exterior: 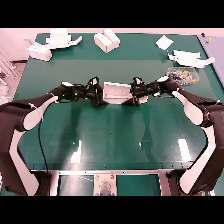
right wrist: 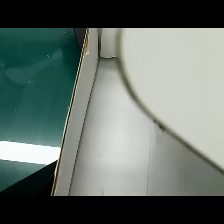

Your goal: Fold the box and place the chain.

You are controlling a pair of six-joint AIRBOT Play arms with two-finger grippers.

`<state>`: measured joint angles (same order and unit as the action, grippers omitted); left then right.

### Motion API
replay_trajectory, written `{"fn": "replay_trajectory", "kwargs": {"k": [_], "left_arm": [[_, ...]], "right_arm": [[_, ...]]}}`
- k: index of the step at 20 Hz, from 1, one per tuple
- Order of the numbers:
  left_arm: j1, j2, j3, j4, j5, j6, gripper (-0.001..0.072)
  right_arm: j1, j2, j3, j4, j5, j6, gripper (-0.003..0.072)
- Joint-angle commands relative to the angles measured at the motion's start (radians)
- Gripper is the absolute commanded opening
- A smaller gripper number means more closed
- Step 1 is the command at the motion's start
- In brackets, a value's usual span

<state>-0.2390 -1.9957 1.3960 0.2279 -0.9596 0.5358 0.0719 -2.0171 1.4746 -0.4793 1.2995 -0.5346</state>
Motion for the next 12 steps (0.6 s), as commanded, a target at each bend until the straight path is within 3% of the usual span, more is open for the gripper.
{"fn": "replay_trajectory", "kwargs": {"k": [1, 9, 10, 11, 12], "left_arm": [[0.001, -0.005, 0.0, 0.005, 0.013, 0.024, 0.072], [0.001, -0.005, 0.0, -0.011, -0.011, 0.05, 0.0708], [0.001, -0.005, 0.0, -0.011, -0.017, 0.051, 0.0675], [0.001, -0.005, 0.0, -0.003, -0.043, 0.061, 0.0566], [0.001, -0.005, 0.0, 0.004, -0.054, 0.069, 0.0515]], "right_arm": [[0.001, 0.0, 0.0, -0.001, 0.0, 0.0, 0.0592], [0.001, 0.0, 0.0, -0.001, 0.0, 0.0, 0.0592], [0.001, 0.0, 0.0, -0.001, 0.0, 0.0, 0.0592], [0.001, 0.0, 0.0, -0.001, 0.0, 0.0, 0.0592], [0.001, 0.0, 0.0, -0.001, 0.0, 0.0, 0.0592]]}}
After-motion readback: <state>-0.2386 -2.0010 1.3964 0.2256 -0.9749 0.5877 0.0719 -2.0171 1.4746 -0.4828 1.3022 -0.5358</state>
